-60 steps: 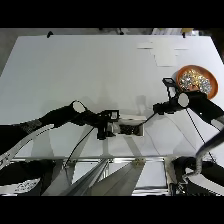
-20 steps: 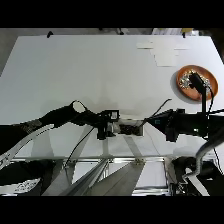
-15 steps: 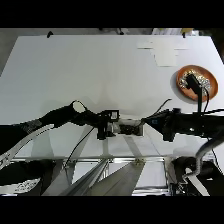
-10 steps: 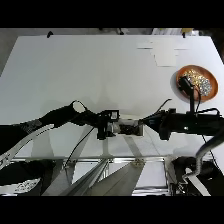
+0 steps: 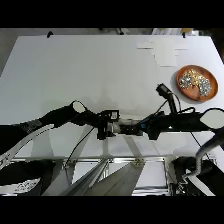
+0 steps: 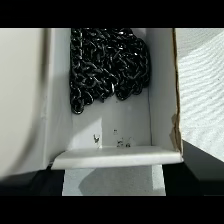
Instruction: Fold the box and place the chain.
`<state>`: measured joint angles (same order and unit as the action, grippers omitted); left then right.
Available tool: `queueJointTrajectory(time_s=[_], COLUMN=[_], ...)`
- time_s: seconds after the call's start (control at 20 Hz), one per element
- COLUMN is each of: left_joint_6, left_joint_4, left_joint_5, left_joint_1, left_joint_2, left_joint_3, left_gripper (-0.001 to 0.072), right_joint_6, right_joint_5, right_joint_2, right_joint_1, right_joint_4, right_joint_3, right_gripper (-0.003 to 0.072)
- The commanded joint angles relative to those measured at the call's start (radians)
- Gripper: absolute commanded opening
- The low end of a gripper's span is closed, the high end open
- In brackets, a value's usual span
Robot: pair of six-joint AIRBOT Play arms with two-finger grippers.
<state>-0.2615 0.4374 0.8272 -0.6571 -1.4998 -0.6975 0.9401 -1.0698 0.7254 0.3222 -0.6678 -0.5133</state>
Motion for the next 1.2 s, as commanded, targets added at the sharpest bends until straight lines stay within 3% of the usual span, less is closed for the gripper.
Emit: queueJointTrajectory(time_s=[0.0, 0.15, 0.4, 0.65, 0.8, 1.0, 1.15], left_joint_6=[0.000, 0.000, 0.000, 0.000, 0.000, 0.000, 0.000], left_joint_4=[0.000, 0.000, 0.000, 0.000, 0.000, 0.000, 0.000], left_joint_5=[0.000, 0.000, 0.000, 0.000, 0.000, 0.000, 0.000], left_joint_1=[0.001, 0.001, 0.001, 0.001, 0.001, 0.001, 0.001], left_joint_2=[0.001, 0.001, 0.001, 0.001, 0.001, 0.001, 0.001], left_joint_3=[0.000, 0.000, 0.000, 0.000, 0.000, 0.000, 0.000], left_gripper=[0.0169, 0.0169, 0.0169, 0.0169, 0.0169, 0.0169, 0.0169], right_joint_6=[-0.002, 0.006, 0.021, 0.053, 0.208, 0.510, 0.555], right_joint_5=[0.092, 0.153, 0.163, 0.182, 0.270, 0.232, 0.166], right_joint_2=[0.043, 0.047, 0.047, 0.047, 0.047, 0.103, 0.199], right_joint_1=[0.074, 0.098, 0.097, 0.072, -0.018, -0.164, -0.234], right_joint_4=[-0.013, -0.008, 0.022, -0.006, -0.205, -0.673, -0.779], right_joint_3=[0.002, 0.002, -0.012, -0.138, -0.191, -0.190, -0.179], right_gripper=[0.0022, 0.0029, 0.0204, 0.0196, 0.0021, 0.0020, 0.0020])
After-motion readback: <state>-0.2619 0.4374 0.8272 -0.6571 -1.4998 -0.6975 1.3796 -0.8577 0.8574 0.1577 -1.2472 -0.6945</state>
